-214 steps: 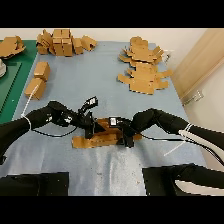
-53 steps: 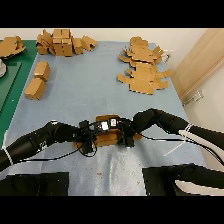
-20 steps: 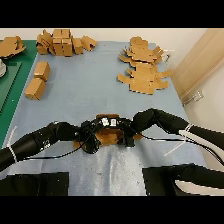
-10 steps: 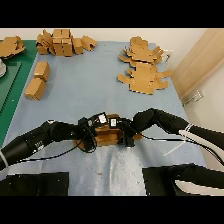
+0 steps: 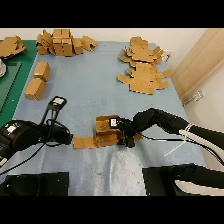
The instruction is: Fold the box.
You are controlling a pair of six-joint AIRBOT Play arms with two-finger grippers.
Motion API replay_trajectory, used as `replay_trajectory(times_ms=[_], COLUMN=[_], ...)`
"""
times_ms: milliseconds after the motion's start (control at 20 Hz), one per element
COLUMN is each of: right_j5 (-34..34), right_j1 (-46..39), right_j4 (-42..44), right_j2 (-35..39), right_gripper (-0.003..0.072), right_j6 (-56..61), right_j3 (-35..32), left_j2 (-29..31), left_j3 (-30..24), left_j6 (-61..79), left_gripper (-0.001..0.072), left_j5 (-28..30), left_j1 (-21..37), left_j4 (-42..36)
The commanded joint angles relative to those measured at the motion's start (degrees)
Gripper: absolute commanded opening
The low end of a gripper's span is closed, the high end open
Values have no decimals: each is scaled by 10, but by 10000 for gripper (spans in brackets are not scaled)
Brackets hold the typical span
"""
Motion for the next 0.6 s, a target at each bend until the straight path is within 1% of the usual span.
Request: replay_trajectory(times_ms=[0,200,300,400,550], right_j5=[-5,-4,-5,-3,12], right_j1=[0,0,0,0,0], right_j4=[0,0,0,0,0], right_j2=[0,0,0,0,0], right_gripper=[443,443,443,443,443], right_j6=[0,0,0,0,0], right_j3=[0,0,0,0,0], left_j2=[28,13,7,0,-10], left_j3=[-41,-125,-152,-165,-166], left_j6=[-174,-174,-173,-169,-154], left_gripper=[10,11,11,10,11], left_j5=[-56,46,91,126,170], left_j1=[41,43,43,43,43], left_j4=[-37,-147,-182,-209,-252])
